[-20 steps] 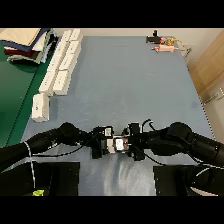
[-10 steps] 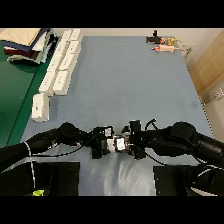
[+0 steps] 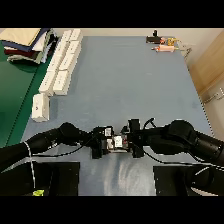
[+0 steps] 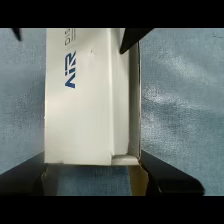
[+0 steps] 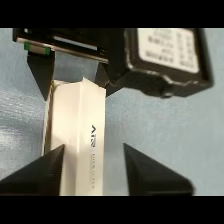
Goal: Fold the box.
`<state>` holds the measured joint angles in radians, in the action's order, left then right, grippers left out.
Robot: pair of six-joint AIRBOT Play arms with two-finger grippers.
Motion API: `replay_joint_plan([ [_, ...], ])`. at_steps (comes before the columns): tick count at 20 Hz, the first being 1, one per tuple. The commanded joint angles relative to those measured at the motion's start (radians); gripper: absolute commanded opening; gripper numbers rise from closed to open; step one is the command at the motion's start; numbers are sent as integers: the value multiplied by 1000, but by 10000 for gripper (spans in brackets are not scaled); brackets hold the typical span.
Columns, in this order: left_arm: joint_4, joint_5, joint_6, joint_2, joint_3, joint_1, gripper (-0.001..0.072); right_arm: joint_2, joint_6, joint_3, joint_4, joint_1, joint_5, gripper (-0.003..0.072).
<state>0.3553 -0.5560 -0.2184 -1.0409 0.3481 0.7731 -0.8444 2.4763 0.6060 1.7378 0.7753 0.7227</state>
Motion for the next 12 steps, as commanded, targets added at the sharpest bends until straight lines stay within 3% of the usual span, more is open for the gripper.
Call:
replay_joint_plan([
  [1,1,-1,-2,0,1,0,427,-25,-12,2,-5,0,27,363],
  [6,1,-1,-2,0,1,0,427,-25,-12,2,42,0,117,364],
  [12,1,-1,-2,0,1,0,427,-25,-12,2,120,0,123,364],
])
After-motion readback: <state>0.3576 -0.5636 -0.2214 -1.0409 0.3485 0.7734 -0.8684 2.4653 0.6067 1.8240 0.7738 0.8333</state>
